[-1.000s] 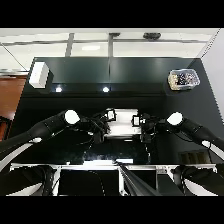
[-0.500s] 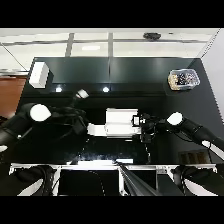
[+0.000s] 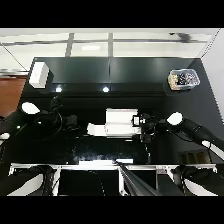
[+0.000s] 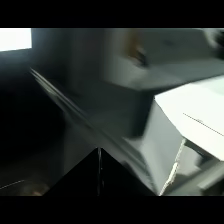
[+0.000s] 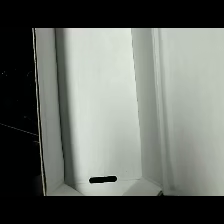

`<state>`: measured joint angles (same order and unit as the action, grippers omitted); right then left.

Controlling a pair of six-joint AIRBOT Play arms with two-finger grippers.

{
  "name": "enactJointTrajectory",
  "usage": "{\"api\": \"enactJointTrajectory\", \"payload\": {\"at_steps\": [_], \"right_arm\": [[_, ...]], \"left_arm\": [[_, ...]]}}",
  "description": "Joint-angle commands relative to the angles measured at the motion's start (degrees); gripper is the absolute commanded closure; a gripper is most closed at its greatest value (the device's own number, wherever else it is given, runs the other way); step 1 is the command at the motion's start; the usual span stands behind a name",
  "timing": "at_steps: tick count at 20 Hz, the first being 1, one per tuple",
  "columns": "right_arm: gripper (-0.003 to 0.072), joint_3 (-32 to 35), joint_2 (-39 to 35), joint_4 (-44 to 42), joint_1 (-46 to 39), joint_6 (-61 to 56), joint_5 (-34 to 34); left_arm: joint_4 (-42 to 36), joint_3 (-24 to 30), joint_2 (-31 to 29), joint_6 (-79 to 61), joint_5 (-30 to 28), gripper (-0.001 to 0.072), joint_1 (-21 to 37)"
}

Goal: Fold the box and place the chain.

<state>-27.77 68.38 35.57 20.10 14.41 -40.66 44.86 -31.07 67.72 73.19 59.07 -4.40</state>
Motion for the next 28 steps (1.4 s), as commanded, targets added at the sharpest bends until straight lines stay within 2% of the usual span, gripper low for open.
{"api": "enactJointTrajectory", "payload": {"at_steps": [1, 5, 11, 12, 13, 15, 16, 17, 21, 25, 28], "right_arm": [[0.0272, 0.0, 0.0, 0.0, 0.0, 0.0, 0.0], [0.0271, 0.0, 0.0, 0.0, 0.0, 0.0, 0.0], [0.0271, 0.0, 0.0, 0.0, 0.0, 0.0, 0.0], [0.0271, 0.0, 0.0, 0.0, 0.0, 0.0, 0.0], [0.0271, 0.0, 0.0, 0.0, 0.0, 0.0, 0.0], [0.0271, 0.0, 0.0, 0.0, 0.0, 0.0, 0.0], [0.0271, 0.0, 0.0, 0.0, 0.0, 0.0, 0.0], [0.0272, 0.0, 0.0, 0.0, 0.0, 0.0, 0.0], [0.0271, 0.0, 0.0, -0.2, 0.0, 0.0, 0.0], [0.0272, 0.0, 0.0, -0.2, 0.0, 0.0, 0.0], [0.0271, 0.0, 0.0, -0.2, 0.0, 0.0, 0.0]], "left_arm": [[-8.4, 0.9, 5.6, -2.3, -0.9, 0.0687, -4.8], [-13.0, 0.9, 6.9, -4.0, -5.9, 0.0686, -11.2], [-24.2, 0.8, 6.8, -16.3, -3.7, 0.0679, -12.5], [-24.3, 0.4, 6.8, -18.5, -2.8, 0.0573, -12.5], [-24.1, -0.1, 6.8, -20.0, -2.1, 0.0397, -12.5], [-24.1, -1.3, 6.8, -20.5, -1.4, 0.0175, -11.8], [-24.1, -2.1, 6.8, -20.5, -0.9, 0.0029, -11.3], [-24.1, -3.0, 6.8, -20.5, 0.2, -0.0011, -10.8], [-21.1, -6.4, 6.8, -19.9, 2.5, -0.0011, -11.6], [-10.9, -10.2, 6.9, -10.0, -0.7, -0.0007, -16.4], [-7.9, -12.8, 6.9, -3.8, -1.2, 0.0016, -18.5]]}}
